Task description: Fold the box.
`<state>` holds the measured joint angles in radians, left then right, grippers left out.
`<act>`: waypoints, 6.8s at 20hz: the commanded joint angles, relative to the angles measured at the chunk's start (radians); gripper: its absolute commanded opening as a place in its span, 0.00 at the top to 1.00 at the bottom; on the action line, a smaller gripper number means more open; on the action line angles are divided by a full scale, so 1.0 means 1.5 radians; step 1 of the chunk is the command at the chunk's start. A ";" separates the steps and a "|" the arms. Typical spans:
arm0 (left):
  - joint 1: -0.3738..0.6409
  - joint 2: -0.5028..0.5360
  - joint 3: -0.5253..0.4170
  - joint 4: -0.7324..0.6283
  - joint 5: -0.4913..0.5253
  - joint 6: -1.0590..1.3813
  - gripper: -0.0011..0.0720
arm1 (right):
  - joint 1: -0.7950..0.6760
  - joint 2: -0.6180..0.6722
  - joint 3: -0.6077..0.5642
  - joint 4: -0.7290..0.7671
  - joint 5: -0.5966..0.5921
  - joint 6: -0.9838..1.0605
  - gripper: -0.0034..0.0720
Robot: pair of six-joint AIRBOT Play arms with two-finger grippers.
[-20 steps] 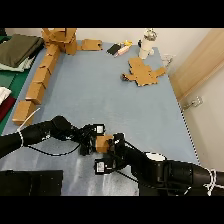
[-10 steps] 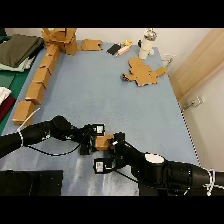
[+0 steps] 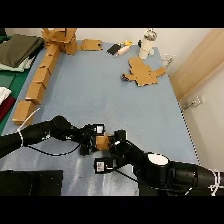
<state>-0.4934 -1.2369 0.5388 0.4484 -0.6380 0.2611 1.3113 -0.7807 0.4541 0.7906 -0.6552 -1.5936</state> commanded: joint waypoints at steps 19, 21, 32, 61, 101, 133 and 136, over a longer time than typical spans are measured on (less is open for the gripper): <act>0.001 0.000 0.000 0.000 0.000 0.000 0.17 | 0.004 -0.023 0.004 0.095 0.013 0.003 0.83; 0.000 0.000 0.000 0.000 0.000 0.000 0.17 | 0.004 -0.027 0.005 0.115 0.013 0.003 0.83; 0.000 0.000 0.000 0.000 0.000 0.001 0.17 | 0.042 0.163 0.039 0.398 -0.086 0.475 0.95; 0.001 0.000 0.000 0.000 0.000 0.000 0.17 | -0.198 0.035 -0.216 0.013 0.474 1.294 0.95; 0.001 0.009 0.021 -0.004 -0.006 -0.065 0.17 | -0.496 -0.282 0.298 0.442 -0.311 0.381 0.95; 0.451 -0.179 0.230 0.202 0.237 -0.542 0.17 | -0.571 -0.282 0.298 0.489 -0.306 0.386 0.95; 0.467 -0.180 0.242 0.243 0.247 -0.612 0.17 | -0.571 -0.282 0.298 0.489 -0.306 0.386 0.95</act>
<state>0.1833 -1.4960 0.8886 0.7597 -0.2874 -0.5739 0.4541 -1.2030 0.8993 1.5227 -1.1145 -1.0145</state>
